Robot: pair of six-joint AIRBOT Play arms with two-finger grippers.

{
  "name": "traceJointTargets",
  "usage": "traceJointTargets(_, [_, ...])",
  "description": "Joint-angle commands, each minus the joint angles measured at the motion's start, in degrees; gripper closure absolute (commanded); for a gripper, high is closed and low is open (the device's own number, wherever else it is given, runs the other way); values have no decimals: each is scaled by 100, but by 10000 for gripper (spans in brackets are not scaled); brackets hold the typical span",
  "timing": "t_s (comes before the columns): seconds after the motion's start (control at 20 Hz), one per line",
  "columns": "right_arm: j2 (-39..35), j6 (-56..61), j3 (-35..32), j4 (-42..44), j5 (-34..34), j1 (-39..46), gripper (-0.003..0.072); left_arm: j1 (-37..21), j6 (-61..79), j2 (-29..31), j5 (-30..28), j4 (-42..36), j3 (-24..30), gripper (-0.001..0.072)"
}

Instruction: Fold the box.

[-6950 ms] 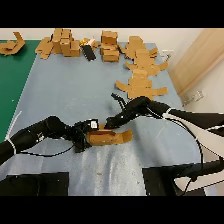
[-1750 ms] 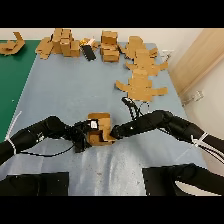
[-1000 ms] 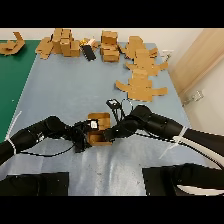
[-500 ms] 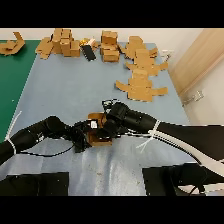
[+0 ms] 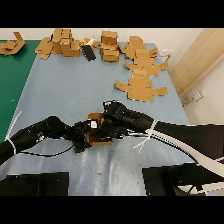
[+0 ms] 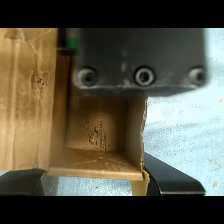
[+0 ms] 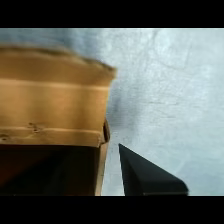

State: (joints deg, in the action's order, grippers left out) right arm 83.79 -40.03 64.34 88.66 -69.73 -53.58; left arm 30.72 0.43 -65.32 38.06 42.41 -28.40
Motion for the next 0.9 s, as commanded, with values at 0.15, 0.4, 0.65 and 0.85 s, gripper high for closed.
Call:
traceJointTargets(0.15, [-708,127,81,-258,-494,9,220,0,-2,-4,-2,0,0,347])
traceJointTargets(0.4, [-1397,85,-52,-848,-850,378,610,0,-2,-4,-2,0,2,347])
traceJointTargets(0.65, [-1550,-2608,-828,1104,929,2269,684,0,-2,-4,-2,0,2,347])
traceJointTargets(0.85, [-765,-7060,-1191,5466,1097,4238,684,0,-2,-4,-4,0,2,347])
